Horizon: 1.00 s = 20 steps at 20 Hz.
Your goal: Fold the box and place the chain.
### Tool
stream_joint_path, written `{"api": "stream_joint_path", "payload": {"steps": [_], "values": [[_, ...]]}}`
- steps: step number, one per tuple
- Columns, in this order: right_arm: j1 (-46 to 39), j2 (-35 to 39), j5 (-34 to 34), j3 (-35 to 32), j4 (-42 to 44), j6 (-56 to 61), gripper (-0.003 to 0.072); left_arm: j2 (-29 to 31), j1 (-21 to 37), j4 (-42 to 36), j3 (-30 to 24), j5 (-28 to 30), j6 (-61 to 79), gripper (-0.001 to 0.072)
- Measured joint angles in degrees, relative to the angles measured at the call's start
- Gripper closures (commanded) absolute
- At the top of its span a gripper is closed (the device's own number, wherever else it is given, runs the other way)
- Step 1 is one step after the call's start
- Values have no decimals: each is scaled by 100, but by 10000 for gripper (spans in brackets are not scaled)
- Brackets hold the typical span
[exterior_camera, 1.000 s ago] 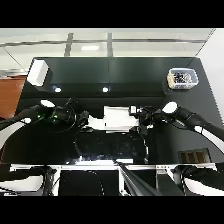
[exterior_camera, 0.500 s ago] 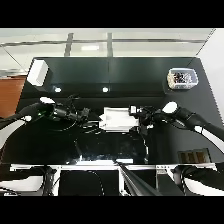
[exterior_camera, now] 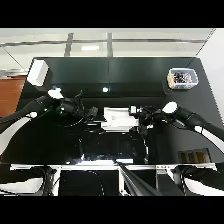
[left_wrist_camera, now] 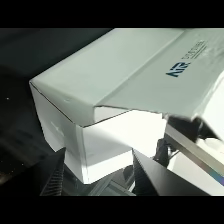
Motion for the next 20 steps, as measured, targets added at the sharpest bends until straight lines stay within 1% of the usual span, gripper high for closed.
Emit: {"api": "stream_joint_path", "payload": {"steps": [5, 9, 10, 11, 20], "values": [[0, 0, -2, 0, 0, 0, 206, 9, -533, 1008, 505, 160, -1056, 226], [0, 0, -2, -2, 0, 2, 206, 9, -916, 1641, 841, 328, -1775, 230], [0, 0, -2, -2, 0, 0, 206, 9, -984, 1738, 898, 372, -1902, 332], [0, 0, -2, 0, 0, 0, 205, 9, -1038, 1797, 946, 420, -1996, 409], [0, 0, -4, -2, -2, 7, 206, 9, -1379, 2439, 1073, 562, -2704, 409]]}}
